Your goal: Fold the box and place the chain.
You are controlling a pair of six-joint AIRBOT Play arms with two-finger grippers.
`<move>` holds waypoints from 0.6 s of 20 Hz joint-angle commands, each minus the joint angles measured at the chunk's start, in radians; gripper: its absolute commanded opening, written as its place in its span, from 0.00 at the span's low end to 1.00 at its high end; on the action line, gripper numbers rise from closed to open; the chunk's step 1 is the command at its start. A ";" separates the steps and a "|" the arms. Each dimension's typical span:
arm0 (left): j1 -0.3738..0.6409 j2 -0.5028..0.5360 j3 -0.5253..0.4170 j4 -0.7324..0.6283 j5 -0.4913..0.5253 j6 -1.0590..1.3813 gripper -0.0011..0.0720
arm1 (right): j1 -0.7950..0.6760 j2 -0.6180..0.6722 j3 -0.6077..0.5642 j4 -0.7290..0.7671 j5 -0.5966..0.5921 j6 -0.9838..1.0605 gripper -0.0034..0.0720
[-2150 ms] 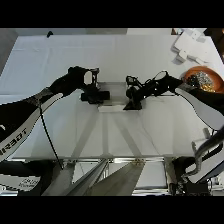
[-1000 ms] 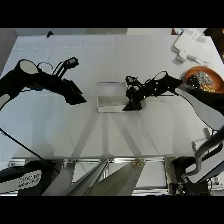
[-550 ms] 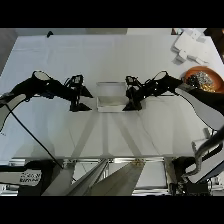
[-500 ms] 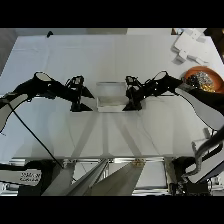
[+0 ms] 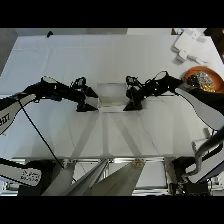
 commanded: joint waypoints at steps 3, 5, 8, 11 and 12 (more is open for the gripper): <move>-0.020 -0.002 0.001 -0.010 0.010 0.006 0.98 | 0.001 0.000 0.001 0.005 0.000 0.003 0.58; -0.016 0.000 0.001 0.018 0.011 0.010 0.98 | 0.001 0.000 0.001 0.005 0.000 0.003 0.58; 0.000 0.003 0.001 0.038 0.011 0.025 0.99 | 0.001 0.000 0.001 0.005 0.000 0.003 0.58; 0.013 0.004 0.001 0.039 0.011 0.046 0.99 | 0.001 0.000 0.001 0.005 0.000 0.003 0.58; 0.014 0.004 0.001 0.038 0.011 0.050 0.99 | 0.001 0.000 0.001 0.005 0.000 0.003 0.58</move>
